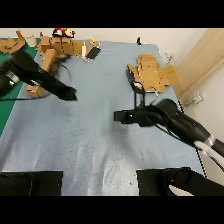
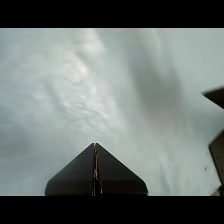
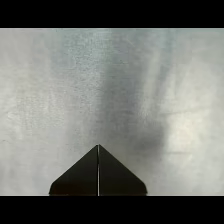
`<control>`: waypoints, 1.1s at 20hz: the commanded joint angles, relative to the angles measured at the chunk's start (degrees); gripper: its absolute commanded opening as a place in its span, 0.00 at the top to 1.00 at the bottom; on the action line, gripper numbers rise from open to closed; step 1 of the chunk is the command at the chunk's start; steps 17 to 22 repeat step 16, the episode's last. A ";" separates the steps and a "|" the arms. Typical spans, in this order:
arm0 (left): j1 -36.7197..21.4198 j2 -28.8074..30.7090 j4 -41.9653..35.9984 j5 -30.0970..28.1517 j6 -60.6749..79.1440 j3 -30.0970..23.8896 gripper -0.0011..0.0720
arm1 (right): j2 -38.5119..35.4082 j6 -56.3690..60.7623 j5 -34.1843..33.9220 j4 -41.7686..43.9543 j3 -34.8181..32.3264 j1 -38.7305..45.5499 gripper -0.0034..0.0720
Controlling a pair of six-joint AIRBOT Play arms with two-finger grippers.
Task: Fold the box.
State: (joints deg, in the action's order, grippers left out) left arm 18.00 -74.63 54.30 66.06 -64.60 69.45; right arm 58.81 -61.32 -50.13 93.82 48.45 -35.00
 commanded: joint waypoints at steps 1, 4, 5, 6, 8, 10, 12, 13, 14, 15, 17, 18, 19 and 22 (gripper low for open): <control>11.17 0.09 -0.28 -6.34 -5.95 -6.03 0.97 | 10.93 -8.39 -7.93 0.59 10.23 0.02 0.95; 15.04 0.09 -0.33 -10.56 -8.02 -10.23 0.97 | 16.02 -11.93 -9.92 4.22 13.90 0.02 0.95; 15.58 0.09 -0.33 -10.95 -8.35 -10.58 0.97 | 17.00 -12.94 -9.75 4.63 14.29 0.02 0.95; 15.67 0.09 -0.50 -11.32 -8.33 -10.58 0.97 | 17.33 -12.85 -9.62 4.61 14.34 0.00 0.95; 15.65 0.09 -0.74 -11.50 -8.33 -10.58 0.97 | 17.20 -12.83 -11.21 4.59 14.34 0.00 0.95; 15.67 0.09 -0.72 -11.67 -8.31 -10.58 0.97 | 17.20 -12.83 -11.89 4.55 14.34 0.02 0.95; 15.65 0.09 -0.72 -11.67 -8.31 -10.58 0.97 | 17.20 -12.83 -11.87 4.55 14.34 0.02 0.95; 15.65 0.09 -0.72 -11.65 -8.31 -10.58 0.97 | 17.20 -12.83 -11.87 4.55 14.34 0.02 0.95; 15.65 0.09 -0.72 -11.65 -8.31 -10.58 0.97 | 17.20 -12.83 -11.87 4.55 14.34 0.02 0.95; 15.67 0.09 -0.72 -11.65 -8.31 -10.58 0.97 | 17.20 -12.83 -11.87 4.55 14.34 0.02 0.95; 15.65 0.09 -0.72 -11.65 -8.31 -10.58 0.97 | 17.20 -12.83 -11.87 4.55 14.34 0.02 0.95; 15.65 0.09 -0.72 -11.65 -8.31 -10.58 0.97 | 17.20 -12.83 -11.87 4.55 14.34 0.02 0.95; 15.65 0.09 -0.72 -11.65 -8.31 -10.58 0.97 | 17.20 -12.83 -11.87 4.55 14.34 0.02 0.95; 15.65 0.09 -0.72 -11.65 -8.31 -10.58 0.97 | 17.20 -12.83 -11.87 4.55 14.34 0.02 0.95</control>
